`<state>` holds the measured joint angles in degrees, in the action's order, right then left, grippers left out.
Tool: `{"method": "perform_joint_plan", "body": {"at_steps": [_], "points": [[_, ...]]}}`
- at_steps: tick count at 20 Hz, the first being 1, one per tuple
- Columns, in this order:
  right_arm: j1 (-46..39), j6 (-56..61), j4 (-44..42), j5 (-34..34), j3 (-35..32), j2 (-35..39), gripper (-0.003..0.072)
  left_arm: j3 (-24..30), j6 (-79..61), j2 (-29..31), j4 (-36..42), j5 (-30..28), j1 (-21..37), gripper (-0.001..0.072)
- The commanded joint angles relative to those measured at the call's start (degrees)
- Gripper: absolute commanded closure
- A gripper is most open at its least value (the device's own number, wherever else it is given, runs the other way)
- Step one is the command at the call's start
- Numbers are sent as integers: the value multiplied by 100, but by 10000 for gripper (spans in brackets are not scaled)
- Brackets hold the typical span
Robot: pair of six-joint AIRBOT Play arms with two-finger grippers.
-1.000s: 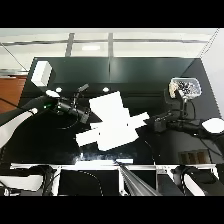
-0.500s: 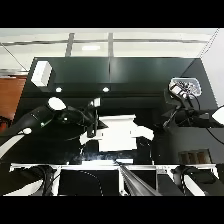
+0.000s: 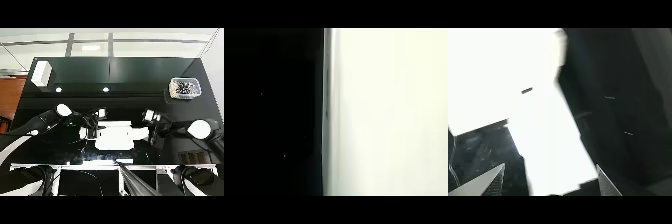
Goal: Fold the box and place the chain.
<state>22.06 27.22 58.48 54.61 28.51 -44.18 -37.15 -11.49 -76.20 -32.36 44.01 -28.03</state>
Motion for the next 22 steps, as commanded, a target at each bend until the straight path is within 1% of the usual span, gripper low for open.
{"method": "perform_joint_plan", "body": {"at_steps": [1, 4, 8, 11, 12, 15, 18, 20, 22], "points": [[667, -352, 2, -505, -387, -31, 32, 9, -28, -26, -170, -151, -9, 682], [951, -431, 7, -645, -420, -216, 32, 9, -28, -26, -170, -149, -9, 682], [1104, -662, -74, -1078, -420, -599, 32, 9, -28, -26, -166, -138, -9, 681], [1128, -1740, -1176, -1152, -420, -887, 32, 9, -28, -26, -168, -136, -9, 681], [1128, -1810, -1246, -1169, -420, -979, 32, 9, -28, -26, -168, -136, -9, 681], [1141, -1941, -1226, -1187, -420, -1207, 32, 9, -28, -26, -166, -136, -9, 681], [1408, -1956, -1307, -1615, -420, -1279, 32, 9, -28, -26, -168, -138, -9, 681], [1646, -1950, -1528, -1941, -420, -1281, 32, 9, -28, -26, -166, -136, -9, 681], [1720, -1751, -1534, -1967, -367, -1263, 32, 9, -28, -26, -166, -133, -9, 681]]}}
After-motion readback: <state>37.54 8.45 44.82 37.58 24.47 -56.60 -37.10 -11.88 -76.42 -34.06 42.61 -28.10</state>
